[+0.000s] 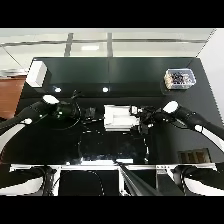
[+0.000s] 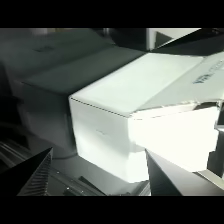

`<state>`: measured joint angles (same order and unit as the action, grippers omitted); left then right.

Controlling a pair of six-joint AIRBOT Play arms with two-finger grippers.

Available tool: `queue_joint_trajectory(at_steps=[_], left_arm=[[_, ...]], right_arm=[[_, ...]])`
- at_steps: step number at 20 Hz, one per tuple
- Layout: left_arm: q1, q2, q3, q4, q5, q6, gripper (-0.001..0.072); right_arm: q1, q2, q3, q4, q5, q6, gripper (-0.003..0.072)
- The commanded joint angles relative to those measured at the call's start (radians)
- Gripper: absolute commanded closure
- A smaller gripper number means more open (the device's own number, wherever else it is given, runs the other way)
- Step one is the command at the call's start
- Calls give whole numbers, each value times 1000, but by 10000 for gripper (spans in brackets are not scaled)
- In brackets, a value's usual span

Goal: Fold the box and place the chain.

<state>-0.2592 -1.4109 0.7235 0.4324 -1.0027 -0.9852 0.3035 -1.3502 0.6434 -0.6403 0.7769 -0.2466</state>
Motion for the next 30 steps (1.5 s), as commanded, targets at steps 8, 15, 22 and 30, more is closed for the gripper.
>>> queue_joint_trajectory(at_steps=[8, 15, 22, 30], left_arm=[[-120, 0, 121, 150, 32, -189, 92], [-248, -1, 233, 437, 70, -535, 352], [-299, -1, 261, 633, 63, -715, 352], [-367, -53, 293, 770, 44, -892, 360]], right_arm=[[0, -1, 0, 0, 0, 0, 280], [0, -1, 0, 0, 0, 0, 280], [0, -1, 0, 0, 0, 0, 280], [0, -1, 0, 0, 0, 0, 280]])
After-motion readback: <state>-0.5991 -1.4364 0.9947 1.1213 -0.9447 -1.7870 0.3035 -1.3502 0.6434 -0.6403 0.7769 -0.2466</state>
